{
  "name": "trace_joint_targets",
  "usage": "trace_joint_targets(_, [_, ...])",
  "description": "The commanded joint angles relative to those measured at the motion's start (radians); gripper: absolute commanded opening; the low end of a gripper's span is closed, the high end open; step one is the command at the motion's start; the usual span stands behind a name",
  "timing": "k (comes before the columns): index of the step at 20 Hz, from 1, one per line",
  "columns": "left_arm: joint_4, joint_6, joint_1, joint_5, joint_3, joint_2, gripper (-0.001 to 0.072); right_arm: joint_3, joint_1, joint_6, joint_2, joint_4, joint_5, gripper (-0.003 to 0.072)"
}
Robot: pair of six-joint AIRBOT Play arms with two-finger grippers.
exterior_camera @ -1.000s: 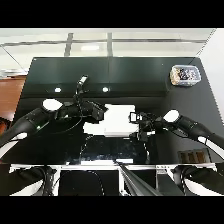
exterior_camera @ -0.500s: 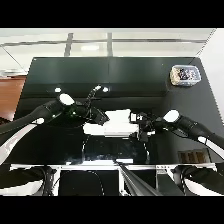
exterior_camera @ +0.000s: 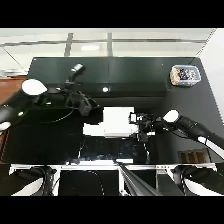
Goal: Fold the box and place the chain.
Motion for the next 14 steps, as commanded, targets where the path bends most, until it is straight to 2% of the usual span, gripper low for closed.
trace_joint_targets(1, [0.026, 0.175, 0.051, -0.072, -0.131, 0.113, 0.0032, 0.0, 0.001, 0.0, -0.001, 0.001, -0.002, 0.048])
trace_joint_targets(2, [0.034, 0.257, 0.035, -0.076, -0.18, 0.111, 0.0181, 0.0, 0.001, 0.0, -0.001, 0.001, -0.002, 0.048])
trace_joint_targets(3, [0.051, 0.366, 0.011, -0.043, -0.224, 0.11, 0.0543, 0.0, 0.001, 0.0, -0.001, 0.0, -0.002, 0.048])
trace_joint_targets(4, [0.079, 0.459, -0.014, 0.006, -0.26, 0.105, 0.0713, 0.0, 0.001, 0.0, -0.001, 0.001, -0.002, 0.0481])
trace_joint_targets(5, [0.124, 0.538, -0.043, 0.058, -0.285, 0.1, 0.0713, 0.0, 0.001, 0.0, -0.001, 0.0, -0.002, 0.048])
trace_joint_targets(8, [0.277, 0.571, -0.142, 0.207, -0.293, 0.068, 0.0713, 0.0, 0.001, 0.0, -0.001, 0.0, 0.001, 0.048])
trace_joint_targets(10, [0.296, 0.609, -0.193, 0.285, -0.287, 0.047, 0.0711, 0.0, 0.001, 0.0, -0.001, -0.001, 0.001, 0.048])
trace_joint_targets(12, [0.209, 0.609, -0.207, 0.286, -0.266, 0.0, 0.0711, 0.0, 0.001, 0.0, -0.001, -0.001, 0.001, 0.048])
trace_joint_targets(14, [0.191, 0.618, -0.207, 0.261, -0.237, -0.055, 0.0711, 0.0, 0.001, 0.0, -0.001, -0.001, 0.001, 0.048])
